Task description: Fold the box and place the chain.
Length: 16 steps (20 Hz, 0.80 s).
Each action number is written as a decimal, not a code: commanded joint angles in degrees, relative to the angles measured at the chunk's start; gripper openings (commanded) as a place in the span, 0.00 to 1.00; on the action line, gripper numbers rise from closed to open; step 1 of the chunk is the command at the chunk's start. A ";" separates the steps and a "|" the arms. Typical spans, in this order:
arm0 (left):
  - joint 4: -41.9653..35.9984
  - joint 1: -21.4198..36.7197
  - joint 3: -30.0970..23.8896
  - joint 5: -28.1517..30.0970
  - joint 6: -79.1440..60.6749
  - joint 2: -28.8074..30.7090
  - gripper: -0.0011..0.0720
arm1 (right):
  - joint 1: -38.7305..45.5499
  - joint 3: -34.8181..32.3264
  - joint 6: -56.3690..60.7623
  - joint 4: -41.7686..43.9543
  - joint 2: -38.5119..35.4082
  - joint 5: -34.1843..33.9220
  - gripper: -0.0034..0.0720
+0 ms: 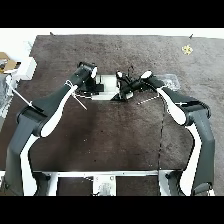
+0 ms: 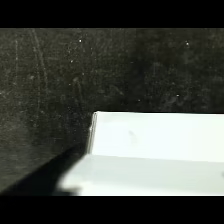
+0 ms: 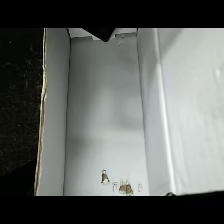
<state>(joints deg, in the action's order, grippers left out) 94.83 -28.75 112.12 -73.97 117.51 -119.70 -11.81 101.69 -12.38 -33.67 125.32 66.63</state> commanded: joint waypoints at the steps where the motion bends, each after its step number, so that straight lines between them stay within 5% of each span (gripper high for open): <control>1: 0.81 0.04 -0.04 -0.42 0.81 -0.20 0.03 | -0.02 -0.02 0.00 0.02 0.02 0.02 0.65; 12: 0.72 0.04 -0.04 -0.59 0.94 -0.17 0.03 | -0.02 -0.02 0.00 0.02 0.02 0.02 0.65; 14: 0.55 0.04 -0.04 -0.55 0.66 -0.17 0.41 | -0.02 -0.02 0.00 0.02 0.02 0.02 0.65; 16: 0.42 0.04 -0.04 -0.57 -0.26 -0.11 0.43 | -0.02 -0.02 0.00 0.02 0.02 0.02 0.65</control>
<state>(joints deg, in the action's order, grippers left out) 95.81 -28.64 112.09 -75.07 118.21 -119.85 -11.81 101.69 -12.38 -33.67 125.32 66.65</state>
